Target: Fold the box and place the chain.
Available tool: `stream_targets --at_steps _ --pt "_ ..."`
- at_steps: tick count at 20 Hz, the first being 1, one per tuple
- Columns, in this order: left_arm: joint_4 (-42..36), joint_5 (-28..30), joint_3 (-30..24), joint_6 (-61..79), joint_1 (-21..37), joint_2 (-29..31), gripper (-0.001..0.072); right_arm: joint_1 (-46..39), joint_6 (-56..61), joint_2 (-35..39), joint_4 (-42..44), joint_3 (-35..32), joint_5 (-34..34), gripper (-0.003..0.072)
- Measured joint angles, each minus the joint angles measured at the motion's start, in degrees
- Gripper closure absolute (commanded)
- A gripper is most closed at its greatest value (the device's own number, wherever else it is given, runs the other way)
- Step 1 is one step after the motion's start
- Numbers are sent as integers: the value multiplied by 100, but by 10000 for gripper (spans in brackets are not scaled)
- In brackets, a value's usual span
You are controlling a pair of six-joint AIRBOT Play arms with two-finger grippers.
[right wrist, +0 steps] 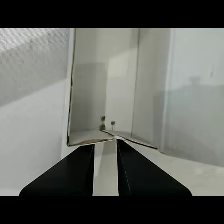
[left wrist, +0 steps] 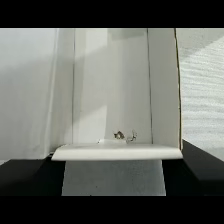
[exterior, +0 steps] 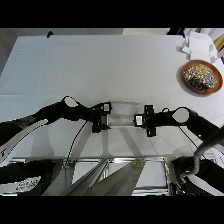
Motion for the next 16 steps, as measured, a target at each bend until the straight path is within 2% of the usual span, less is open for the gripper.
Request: stream_targets --at_steps 11,14,16 --pt "0 -2 0 0 2 0 566 192 -55 -140 538 -2 -402 544" --pt "0 0 0 0 0 0 566 203 -55 -216 621 -2 -413 280" --pt "0 0 0 0 0 0 566 203 -55 -258 649 0 -409 268"
